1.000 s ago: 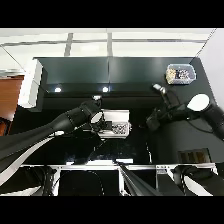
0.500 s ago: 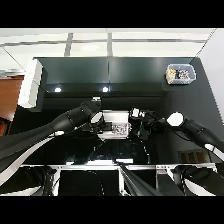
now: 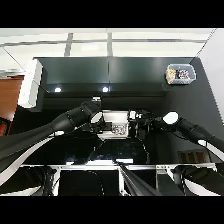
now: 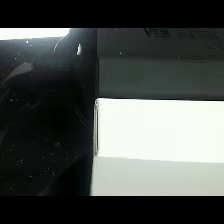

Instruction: Fold the box and place the chain.

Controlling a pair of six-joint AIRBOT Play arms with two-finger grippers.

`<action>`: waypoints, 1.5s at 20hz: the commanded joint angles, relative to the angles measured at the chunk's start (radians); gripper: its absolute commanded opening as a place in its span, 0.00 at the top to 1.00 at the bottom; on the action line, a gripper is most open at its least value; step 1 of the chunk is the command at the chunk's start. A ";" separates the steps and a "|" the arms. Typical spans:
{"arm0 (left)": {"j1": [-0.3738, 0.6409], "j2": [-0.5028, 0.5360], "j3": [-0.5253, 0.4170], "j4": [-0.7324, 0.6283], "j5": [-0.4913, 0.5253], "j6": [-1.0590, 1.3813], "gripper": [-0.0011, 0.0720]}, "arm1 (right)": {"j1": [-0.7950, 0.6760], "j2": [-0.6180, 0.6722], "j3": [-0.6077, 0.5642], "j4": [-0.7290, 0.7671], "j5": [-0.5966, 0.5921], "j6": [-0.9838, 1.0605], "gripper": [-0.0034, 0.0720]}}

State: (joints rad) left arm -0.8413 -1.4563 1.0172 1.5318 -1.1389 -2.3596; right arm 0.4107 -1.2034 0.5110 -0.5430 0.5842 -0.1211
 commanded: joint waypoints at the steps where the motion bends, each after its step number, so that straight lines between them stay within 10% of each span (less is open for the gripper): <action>1: 0.000 -0.001 0.000 0.000 0.000 -0.001 0.94 | 0.001 0.075 0.024 -0.250 0.006 0.419 0.94; 4: 0.000 -0.001 0.000 0.000 0.001 -0.001 0.94 | 0.001 0.234 0.087 -0.461 0.137 0.765 0.94; 8: 0.000 -0.001 0.000 0.000 0.001 -0.001 0.94 | 0.001 0.342 0.173 -0.283 0.362 0.911 0.94; 16: 0.000 -0.001 0.000 0.000 0.001 -0.001 0.94 | 0.011 0.322 0.163 0.063 0.286 0.930 0.90; 18: 0.000 -0.001 0.000 0.000 0.001 -0.001 0.94 | 0.011 0.303 0.138 0.043 0.268 0.942 0.51; 30: -0.002 -0.001 0.004 -0.020 0.006 0.024 0.94 | -0.147 0.312 0.134 -0.145 0.381 0.982 0.51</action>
State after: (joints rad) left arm -0.8417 -1.4563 1.0180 1.5166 -1.1381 -2.3554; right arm 0.2790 -0.8925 0.6456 -0.6777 0.9440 0.8577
